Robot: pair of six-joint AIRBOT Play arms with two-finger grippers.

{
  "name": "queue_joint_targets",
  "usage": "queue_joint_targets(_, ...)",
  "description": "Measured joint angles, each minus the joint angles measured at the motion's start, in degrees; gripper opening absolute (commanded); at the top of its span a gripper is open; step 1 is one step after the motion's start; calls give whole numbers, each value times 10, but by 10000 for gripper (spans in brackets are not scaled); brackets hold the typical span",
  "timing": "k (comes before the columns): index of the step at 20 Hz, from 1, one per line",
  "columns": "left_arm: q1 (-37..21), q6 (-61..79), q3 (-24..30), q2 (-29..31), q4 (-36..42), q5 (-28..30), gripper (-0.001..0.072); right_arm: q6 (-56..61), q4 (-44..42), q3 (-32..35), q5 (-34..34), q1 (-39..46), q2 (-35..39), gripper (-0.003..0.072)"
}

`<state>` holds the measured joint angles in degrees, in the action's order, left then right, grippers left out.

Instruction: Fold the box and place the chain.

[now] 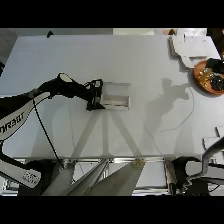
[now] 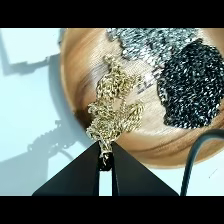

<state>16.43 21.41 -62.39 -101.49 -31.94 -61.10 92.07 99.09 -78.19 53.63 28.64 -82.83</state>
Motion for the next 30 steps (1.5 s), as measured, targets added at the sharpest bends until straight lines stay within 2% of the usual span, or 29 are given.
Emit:
queue_joint_targets(6,0,0,0,0,0,0,335,-20,0,0,71,-66,51,9)
queue_joint_targets(13,0,0,0,0,0,0,335,-25,0,1,137,-183,66,9)
queue_joint_targets(30,0,0,0,0,0,0,335,-25,-54,10,177,-441,67,9)
